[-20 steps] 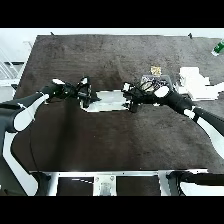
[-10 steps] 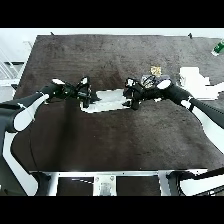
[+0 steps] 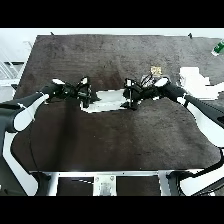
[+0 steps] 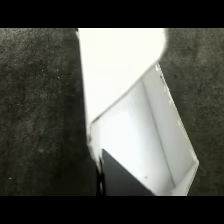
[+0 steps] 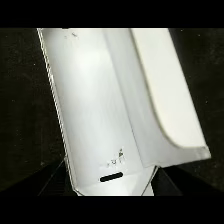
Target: Fold the box and place the chain.
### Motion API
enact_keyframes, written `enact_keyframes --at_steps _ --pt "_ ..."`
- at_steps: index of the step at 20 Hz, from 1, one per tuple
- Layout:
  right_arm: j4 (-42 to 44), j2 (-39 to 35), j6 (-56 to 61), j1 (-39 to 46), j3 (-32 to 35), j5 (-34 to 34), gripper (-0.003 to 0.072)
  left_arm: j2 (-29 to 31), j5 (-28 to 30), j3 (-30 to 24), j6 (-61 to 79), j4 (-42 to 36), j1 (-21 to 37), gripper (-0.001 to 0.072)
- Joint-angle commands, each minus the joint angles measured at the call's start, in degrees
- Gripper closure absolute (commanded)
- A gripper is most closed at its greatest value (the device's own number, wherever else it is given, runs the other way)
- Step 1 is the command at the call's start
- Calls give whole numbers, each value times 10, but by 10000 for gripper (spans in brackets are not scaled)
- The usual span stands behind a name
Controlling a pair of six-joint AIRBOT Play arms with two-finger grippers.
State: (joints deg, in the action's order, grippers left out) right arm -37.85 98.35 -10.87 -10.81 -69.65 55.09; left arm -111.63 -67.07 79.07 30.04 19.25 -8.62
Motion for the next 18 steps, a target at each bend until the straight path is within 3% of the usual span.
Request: enact_keyframes --at_steps 1,11,18 --pt "0 13 -10 0 -3 21 80 0 0 0 0 0 0 690" --pt "3 65 -38 2 -60 77 80 0 1 0 0 0 0 689" --pt "2 83 -33 2 -73 80 79 0 1 0 0 0 0 690"
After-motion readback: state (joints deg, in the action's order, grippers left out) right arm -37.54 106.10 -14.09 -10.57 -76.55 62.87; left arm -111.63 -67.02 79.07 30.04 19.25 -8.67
